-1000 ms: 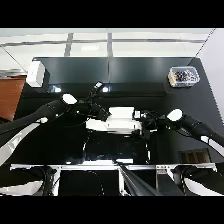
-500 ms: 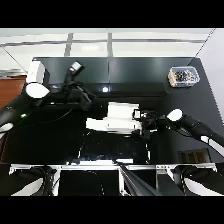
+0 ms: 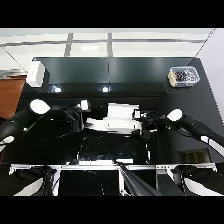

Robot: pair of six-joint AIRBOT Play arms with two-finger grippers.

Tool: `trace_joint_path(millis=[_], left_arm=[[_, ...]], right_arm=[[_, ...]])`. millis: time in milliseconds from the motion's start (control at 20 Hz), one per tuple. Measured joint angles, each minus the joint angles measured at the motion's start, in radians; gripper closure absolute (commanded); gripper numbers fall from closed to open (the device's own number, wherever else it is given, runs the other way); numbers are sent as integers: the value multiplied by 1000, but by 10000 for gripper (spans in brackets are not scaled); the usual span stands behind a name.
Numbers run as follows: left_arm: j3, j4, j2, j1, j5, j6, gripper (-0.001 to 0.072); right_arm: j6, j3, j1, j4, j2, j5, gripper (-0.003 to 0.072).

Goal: Fold the box and place the chain.

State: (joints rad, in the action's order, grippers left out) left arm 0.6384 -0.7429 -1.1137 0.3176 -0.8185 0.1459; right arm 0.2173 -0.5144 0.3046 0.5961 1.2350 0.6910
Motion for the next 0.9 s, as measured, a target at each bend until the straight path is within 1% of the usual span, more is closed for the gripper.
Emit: trace_joint_path(millis=[100, 250, 500, 550, 600, 650, 700, 750, 800, 900], left_arm=[[-7, 14, -37, 36, 22, 76, 11], [-12, 126, -96, 76, 46, 131, 11], [-14, 216, -156, 108, 51, 179, 12], [-14, 229, -164, 110, 52, 182, 55], [-14, 245, -170, 112, 52, 185, 231], [-14, 256, -174, 113, 52, 188, 322], [-14, 265, -177, 115, 51, 192, 351], [-13, 272, -180, 116, 51, 193, 405], [-13, 275, -182, 116, 51, 197, 444], [-12, 283, -184, 117, 50, 203, 443]], right_arm=[[0, 0, 0, 0, 0, 0, 376], [0, 0, 0, 0, 0, 0, 376], [0, 0, 0, 0, 0, 0, 376], [0, 0, 0, 0, 0, 0, 376], [0, 0, 0, 0, 0, 0, 376], [0, 0, 0, 0, 0, 0, 376], [0, 0, 0, 0, 0, 0, 376], [0, 0, 0, 0, 0, 0, 376], [0, 0, 0, 0, 0, 0, 376], [0, 0, 0, 0, 0, 0, 376]])
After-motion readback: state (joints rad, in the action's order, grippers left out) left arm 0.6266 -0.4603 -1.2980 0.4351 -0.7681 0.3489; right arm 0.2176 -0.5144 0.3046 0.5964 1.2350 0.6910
